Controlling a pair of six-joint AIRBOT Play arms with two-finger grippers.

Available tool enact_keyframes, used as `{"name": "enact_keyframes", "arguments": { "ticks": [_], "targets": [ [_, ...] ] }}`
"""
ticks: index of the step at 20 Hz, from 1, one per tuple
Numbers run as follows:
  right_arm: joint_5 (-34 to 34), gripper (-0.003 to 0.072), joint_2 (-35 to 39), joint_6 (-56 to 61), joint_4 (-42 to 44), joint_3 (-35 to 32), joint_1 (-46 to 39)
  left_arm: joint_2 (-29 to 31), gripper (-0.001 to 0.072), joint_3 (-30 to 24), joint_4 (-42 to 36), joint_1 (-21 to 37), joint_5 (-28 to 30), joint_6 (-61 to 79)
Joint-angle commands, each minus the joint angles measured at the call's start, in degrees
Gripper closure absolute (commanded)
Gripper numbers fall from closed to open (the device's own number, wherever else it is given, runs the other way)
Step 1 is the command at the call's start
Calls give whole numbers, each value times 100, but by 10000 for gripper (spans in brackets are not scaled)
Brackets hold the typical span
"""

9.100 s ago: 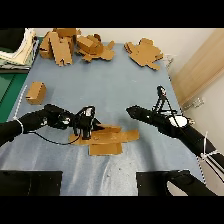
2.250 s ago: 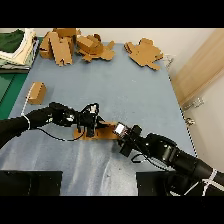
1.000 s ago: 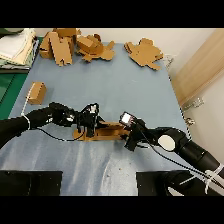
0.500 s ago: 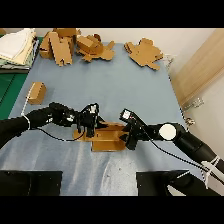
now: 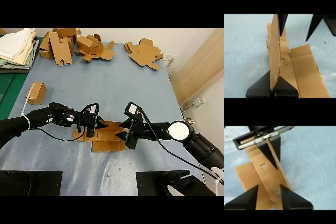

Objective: Fold the box.

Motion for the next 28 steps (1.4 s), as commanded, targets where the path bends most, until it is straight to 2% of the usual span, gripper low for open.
{"name": "enact_keyframes", "arguments": {
  "ticks": [1,4,7,9,10,13,16,19,22,28],
  "targets": [
    [822,213,498,168,-564,-96,4,-2,696,-4,2,-2,0,0],
    [1405,212,1191,1139,-1202,-542,7,-2,696,-4,2,-2,0,0],
    [2006,212,2046,1165,-815,-944,175,-2,696,-4,2,-2,-2,0],
    [2124,202,2435,1191,-848,-1128,483,-2,696,-4,2,-2,-2,-2],
    [1991,162,2500,1189,-966,-1226,636,-2,696,-4,2,-2,-2,-2],
    [1220,156,2234,728,-1696,-1458,1023,-2,696,-4,2,-2,0,0],
    [140,156,1478,197,-1847,-1486,1346,-2,696,-4,2,-2,-2,-2],
    [-702,156,721,197,-1939,-1484,1633,-2,696,-4,2,-2,0,0],
    [-1532,156,282,195,-2247,-1480,1803,-2,696,-4,2,-2,0,0],
    [-1895,156,-229,195,-2677,-1480,1834,-2,696,-4,2,-2,-2,2]
  ]
}}
